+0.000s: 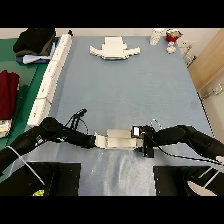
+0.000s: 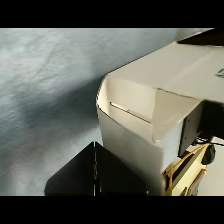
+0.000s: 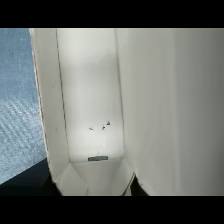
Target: Fold the box.
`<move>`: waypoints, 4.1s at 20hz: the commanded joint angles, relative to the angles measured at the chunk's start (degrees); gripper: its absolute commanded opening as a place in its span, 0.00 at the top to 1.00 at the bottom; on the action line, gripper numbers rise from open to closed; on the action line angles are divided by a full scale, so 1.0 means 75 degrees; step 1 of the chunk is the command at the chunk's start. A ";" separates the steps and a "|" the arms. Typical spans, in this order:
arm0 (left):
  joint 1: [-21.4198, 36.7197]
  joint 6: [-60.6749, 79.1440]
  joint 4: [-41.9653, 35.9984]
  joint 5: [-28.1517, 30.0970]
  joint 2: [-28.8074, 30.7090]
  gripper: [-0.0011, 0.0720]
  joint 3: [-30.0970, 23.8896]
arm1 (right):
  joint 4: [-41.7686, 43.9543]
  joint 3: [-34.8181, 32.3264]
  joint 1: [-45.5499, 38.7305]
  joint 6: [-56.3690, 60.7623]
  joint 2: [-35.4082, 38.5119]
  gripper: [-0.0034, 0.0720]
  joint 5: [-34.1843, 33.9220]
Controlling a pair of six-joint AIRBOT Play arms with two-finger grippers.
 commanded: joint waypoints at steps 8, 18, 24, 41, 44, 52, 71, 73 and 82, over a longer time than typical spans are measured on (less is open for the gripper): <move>-0.0303 0.0064 -0.0277 -0.0076 -0.0015 0.96 0.0664 | 0.0003 0.0003 -0.0003 0.0000 -0.0003 0.34 0.0000; -0.0303 -0.0134 -0.0274 -0.0090 -0.0015 0.44 0.0664 | 0.0000 0.0003 -0.0003 0.0000 -0.0003 0.34 0.0000; -0.0303 -0.0117 -0.0245 0.0128 -0.0015 0.43 0.0664 | 0.0000 0.0003 -0.0003 0.0000 -0.0003 0.35 0.0000; -0.1454 -0.1265 0.0137 0.1113 0.0361 0.26 0.0906 | 0.0000 0.0003 -0.0003 0.0000 -0.0003 0.35 0.0003; -0.2206 -0.3191 0.1845 0.1370 0.0035 0.26 0.1376 | 0.0003 0.0003 -0.0003 0.0000 -0.0003 0.34 0.0003; -0.3803 -0.7015 0.4529 0.1154 -0.1498 0.27 0.2795 | 0.0000 0.0003 -0.0003 0.0000 -0.0003 0.35 0.0000; -0.5560 -1.1913 0.7592 -0.1180 -0.3762 0.95 0.5094 | 0.0003 0.0003 -0.0003 0.0000 -0.0003 0.34 0.0003; -0.5557 -1.1919 0.7557 -0.1204 -0.3759 0.96 0.5094 | 0.0000 0.0003 -0.0003 0.0000 -0.0003 0.35 0.0000; -0.5557 -1.1908 0.7423 -0.1282 -0.3759 0.96 0.5094 | 0.0000 0.0003 -0.0003 0.0000 -0.0003 0.34 0.0003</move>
